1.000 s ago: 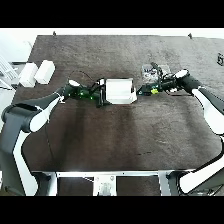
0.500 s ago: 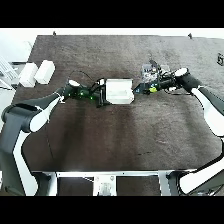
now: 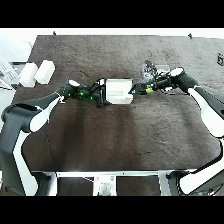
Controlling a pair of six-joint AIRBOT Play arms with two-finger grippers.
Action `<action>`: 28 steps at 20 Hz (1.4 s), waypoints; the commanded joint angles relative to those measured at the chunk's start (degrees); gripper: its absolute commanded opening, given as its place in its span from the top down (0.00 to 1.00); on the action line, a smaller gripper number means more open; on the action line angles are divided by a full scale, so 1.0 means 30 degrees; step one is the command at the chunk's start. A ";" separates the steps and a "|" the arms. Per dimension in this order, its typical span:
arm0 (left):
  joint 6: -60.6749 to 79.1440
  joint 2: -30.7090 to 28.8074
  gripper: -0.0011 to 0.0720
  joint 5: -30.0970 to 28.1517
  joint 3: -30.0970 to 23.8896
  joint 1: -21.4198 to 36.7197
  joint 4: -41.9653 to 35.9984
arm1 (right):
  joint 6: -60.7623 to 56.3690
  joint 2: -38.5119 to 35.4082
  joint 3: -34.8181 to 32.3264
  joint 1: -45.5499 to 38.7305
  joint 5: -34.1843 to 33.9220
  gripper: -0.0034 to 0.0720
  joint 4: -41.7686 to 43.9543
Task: Fold the box and place the chain.
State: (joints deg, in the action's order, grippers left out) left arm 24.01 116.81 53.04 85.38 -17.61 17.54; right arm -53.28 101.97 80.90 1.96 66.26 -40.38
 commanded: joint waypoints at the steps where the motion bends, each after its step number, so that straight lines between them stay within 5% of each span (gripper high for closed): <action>1: 0.0000 -0.0015 0.34 0.0000 0.0015 0.0000 0.0000 | -0.1625 -0.0015 0.0721 0.0561 0.0007 0.40 -0.2339; 7: 0.0000 -0.0015 0.34 0.0000 0.0015 0.0000 0.0000 | -0.4772 -0.0015 0.2419 0.1953 0.0000 0.40 -0.5435; 28: 0.0000 -0.0015 0.34 0.0029 0.0015 0.0000 0.0000 | -1.4258 0.0000 0.2681 0.5435 -0.1647 0.40 -1.4994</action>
State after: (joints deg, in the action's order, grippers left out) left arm 23.97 116.81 53.01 85.38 -17.61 17.52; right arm -91.48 101.93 88.82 17.47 61.78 -81.97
